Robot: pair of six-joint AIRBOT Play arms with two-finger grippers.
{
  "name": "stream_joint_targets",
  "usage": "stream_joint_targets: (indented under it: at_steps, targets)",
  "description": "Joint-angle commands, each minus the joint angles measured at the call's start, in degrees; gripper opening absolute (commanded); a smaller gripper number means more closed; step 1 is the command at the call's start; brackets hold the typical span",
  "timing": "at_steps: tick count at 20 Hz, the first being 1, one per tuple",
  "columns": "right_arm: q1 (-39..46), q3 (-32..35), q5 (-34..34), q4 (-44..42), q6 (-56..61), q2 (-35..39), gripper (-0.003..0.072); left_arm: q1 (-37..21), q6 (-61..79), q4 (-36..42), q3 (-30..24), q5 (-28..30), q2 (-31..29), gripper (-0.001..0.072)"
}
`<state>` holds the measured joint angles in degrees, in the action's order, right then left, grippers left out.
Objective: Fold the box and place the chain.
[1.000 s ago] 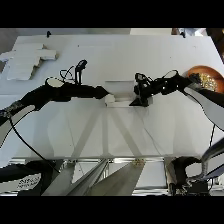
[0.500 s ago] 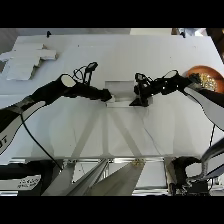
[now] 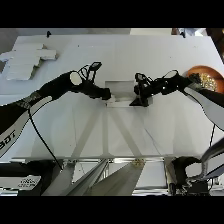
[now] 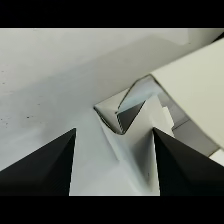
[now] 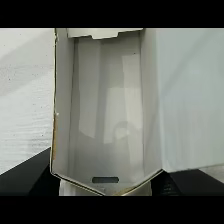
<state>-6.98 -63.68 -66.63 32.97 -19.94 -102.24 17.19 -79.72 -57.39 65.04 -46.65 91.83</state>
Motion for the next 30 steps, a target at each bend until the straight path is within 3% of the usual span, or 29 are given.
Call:
stream_joint_targets:
  at_steps: [1, 10, 12, 15, 25, 27, 30]
  targets:
    - [0.02, 0.0, -0.02, 0.02, 0.0, 0.04, 0.0456, 0.24, -4.57, -5.75, 1.64, -1.99, 0.13, 0.0495]
    - [0.02, 0.0, -0.02, 0.02, 0.0, 0.04, 0.0456, 3.39, -11.21, -7.39, 3.26, -3.48, 1.33, 0.0489]
    - [0.02, 0.0, -0.02, 0.02, 0.0, 0.04, 0.0456, 3.87, -13.64, -10.71, 4.85, -5.55, 1.38, 0.0446]
    - [0.02, 0.0, -0.04, 0.02, 0.0, 0.04, 0.0456, 5.46, -17.99, -17.57, 7.23, -9.2, 2.29, 0.0445]
    - [0.02, 0.0, -0.02, 0.0, 0.0, 0.04, 0.0456, 8.63, -27.56, -22.45, 9.44, -14.27, 4.7, 0.0435]
    - [0.02, -0.02, -0.04, 0.0, 0.0, 0.04, 0.0456, 8.66, -29.9, -23.02, 10.71, -14.45, 4.7, 0.0392]
    - [0.02, 0.0, -0.02, 0.02, 0.0, 0.04, 0.0456, 9.25, -32.39, -24.94, 13.79, -14.58, 5.14, 0.0383]
